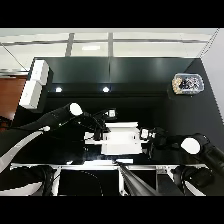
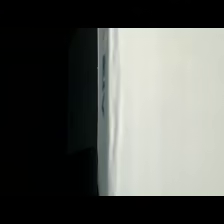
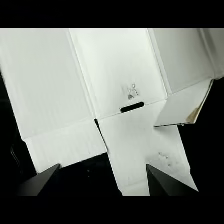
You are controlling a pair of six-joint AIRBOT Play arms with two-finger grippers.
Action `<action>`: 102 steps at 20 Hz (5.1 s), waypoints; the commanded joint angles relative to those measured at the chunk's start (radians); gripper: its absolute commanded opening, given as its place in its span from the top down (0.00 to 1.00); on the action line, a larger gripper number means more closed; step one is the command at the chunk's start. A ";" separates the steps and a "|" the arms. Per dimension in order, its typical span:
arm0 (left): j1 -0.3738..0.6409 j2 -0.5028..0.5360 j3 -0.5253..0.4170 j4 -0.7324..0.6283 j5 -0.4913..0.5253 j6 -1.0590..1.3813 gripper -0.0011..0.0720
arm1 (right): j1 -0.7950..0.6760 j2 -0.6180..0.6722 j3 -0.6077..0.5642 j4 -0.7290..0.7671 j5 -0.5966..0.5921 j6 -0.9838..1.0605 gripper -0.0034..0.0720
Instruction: Fold the box and place the chain.
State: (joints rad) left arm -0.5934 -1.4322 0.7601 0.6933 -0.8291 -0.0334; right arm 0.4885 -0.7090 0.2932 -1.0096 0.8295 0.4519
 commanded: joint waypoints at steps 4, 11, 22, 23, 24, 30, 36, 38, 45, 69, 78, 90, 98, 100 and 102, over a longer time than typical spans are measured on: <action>-0.001 -0.001 -0.001 0.002 -0.012 0.000 0.95 | 0.005 -0.091 0.030 -0.039 0.031 -0.045 0.13; -0.001 -0.001 -0.001 0.003 -0.011 0.000 0.95 | 0.006 -0.091 0.064 0.026 0.071 -0.066 0.13; -0.001 -0.001 -0.001 0.002 -0.013 0.000 0.95 | 0.119 -0.174 0.064 0.109 -0.045 -0.135 0.13; -0.001 -0.001 -0.001 0.002 -0.013 0.000 0.95 | 0.123 -0.181 0.064 0.109 -0.056 -0.135 0.13; -0.001 -0.001 -0.001 0.002 -0.013 0.000 0.95 | 0.122 -0.184 0.064 0.117 -0.056 -0.134 0.13; -0.001 -0.001 -0.001 0.002 -0.013 0.000 0.95 | 0.122 -0.183 0.093 0.126 -0.028 -0.122 0.13; -0.001 -0.001 -0.001 0.003 -0.013 0.000 0.95 | 0.060 -0.183 0.177 0.083 -0.025 -0.119 0.13; -0.001 -0.001 -0.001 0.002 -0.014 0.000 0.95 | 0.033 -0.183 0.180 0.053 -0.032 -0.119 0.13; -0.001 -0.001 -0.001 0.005 -0.014 0.000 0.95 | 0.027 -0.183 0.180 0.074 -0.069 -0.119 0.13; -0.001 0.016 -0.001 0.042 0.000 0.001 0.95 | -0.019 -0.188 0.177 0.215 -0.083 -0.275 0.13; -0.001 0.016 0.000 0.052 0.018 -0.079 0.95 | -0.019 -0.261 0.146 0.323 -0.023 -0.413 0.13; 0.000 0.016 0.000 0.053 0.018 -0.121 0.95 | -0.013 -0.340 0.107 0.392 -0.104 -0.568 0.13; 0.006 0.016 0.018 0.050 0.021 -0.121 0.95 | -0.013 -0.354 0.107 0.381 -0.121 -0.584 0.13; 0.006 0.016 0.018 0.050 0.021 -0.121 0.95 | -0.013 -0.354 0.106 0.381 -0.132 -0.584 0.13; 0.006 0.016 0.018 0.050 0.021 -0.121 0.95 | -0.013 -0.354 0.106 0.381 -0.145 -0.584 0.13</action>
State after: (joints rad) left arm -0.5884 -1.4174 0.7769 0.7479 -0.8066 -0.1539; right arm 0.4747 -1.0618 0.4000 -0.6258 0.7010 -0.1303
